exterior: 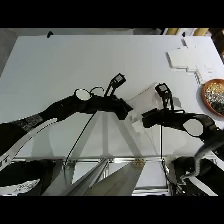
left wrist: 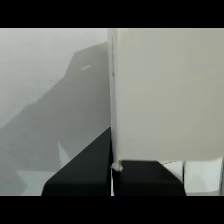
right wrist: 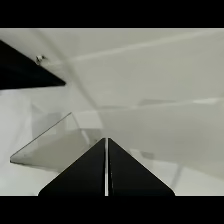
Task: Fold the box and place the chain.
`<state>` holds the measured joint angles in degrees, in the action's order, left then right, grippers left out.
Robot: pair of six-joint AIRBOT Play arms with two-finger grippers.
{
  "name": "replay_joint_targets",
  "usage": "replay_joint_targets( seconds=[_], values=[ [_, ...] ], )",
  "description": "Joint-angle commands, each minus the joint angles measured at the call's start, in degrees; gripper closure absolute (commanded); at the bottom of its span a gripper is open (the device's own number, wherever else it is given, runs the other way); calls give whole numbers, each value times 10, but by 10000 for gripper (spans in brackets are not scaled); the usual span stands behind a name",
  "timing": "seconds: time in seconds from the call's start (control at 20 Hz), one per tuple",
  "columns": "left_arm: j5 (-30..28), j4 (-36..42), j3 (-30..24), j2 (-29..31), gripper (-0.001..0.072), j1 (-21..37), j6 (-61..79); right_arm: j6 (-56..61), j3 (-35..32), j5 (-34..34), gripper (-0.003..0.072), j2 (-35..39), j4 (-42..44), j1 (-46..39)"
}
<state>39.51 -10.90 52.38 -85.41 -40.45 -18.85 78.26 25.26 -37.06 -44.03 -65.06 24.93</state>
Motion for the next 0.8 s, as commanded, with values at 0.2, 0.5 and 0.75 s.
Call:
replay_joint_targets(
  seconds=[0.2,0.5,0.75],
  values=[
    [-13,6,1,-9,704,0,9,8,7,-27,670,1,-34,15],
    [-16,53,1,-9,704,0,34,-1,7,-23,670,-38,10,150],
    [-22,53,1,-9,704,1,34,15,7,7,670,-43,39,201]
  ],
)
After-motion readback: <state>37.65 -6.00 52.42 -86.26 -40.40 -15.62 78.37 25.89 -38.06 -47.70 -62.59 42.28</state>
